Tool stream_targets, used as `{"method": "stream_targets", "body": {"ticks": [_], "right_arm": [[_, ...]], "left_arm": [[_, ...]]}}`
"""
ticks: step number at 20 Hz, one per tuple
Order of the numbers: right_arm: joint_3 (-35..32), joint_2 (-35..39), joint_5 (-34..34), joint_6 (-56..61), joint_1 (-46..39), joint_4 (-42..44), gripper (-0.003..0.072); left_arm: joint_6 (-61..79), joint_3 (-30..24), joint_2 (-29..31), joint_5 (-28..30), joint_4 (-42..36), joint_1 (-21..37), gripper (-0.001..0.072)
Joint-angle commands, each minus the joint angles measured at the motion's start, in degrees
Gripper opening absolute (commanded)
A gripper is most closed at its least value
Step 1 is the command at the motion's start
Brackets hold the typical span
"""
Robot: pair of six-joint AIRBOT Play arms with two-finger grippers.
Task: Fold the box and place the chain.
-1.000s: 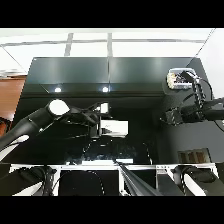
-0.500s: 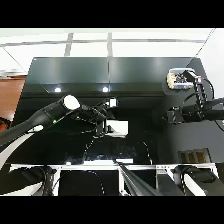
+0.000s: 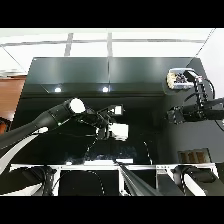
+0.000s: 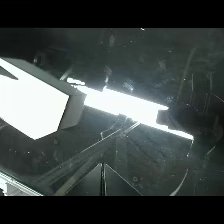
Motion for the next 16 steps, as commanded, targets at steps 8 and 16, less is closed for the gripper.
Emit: {"method": "stream_targets", "body": {"ticks": [8, 16], "right_arm": [[0.1, 0.0, -0.1, 0.0, 0.0, -0.2, 0.0019], [0.1, 0.0, -0.7, 0.0, 0.0, -0.2, 0.0019]], "left_arm": [[-2.4, 0.3, -2.8, 8.1, 12.9, -4.5, 0.0711], [-33.9, 12.5, -2.7, 1.9, 34.3, 10.4, 0.0379]]}}
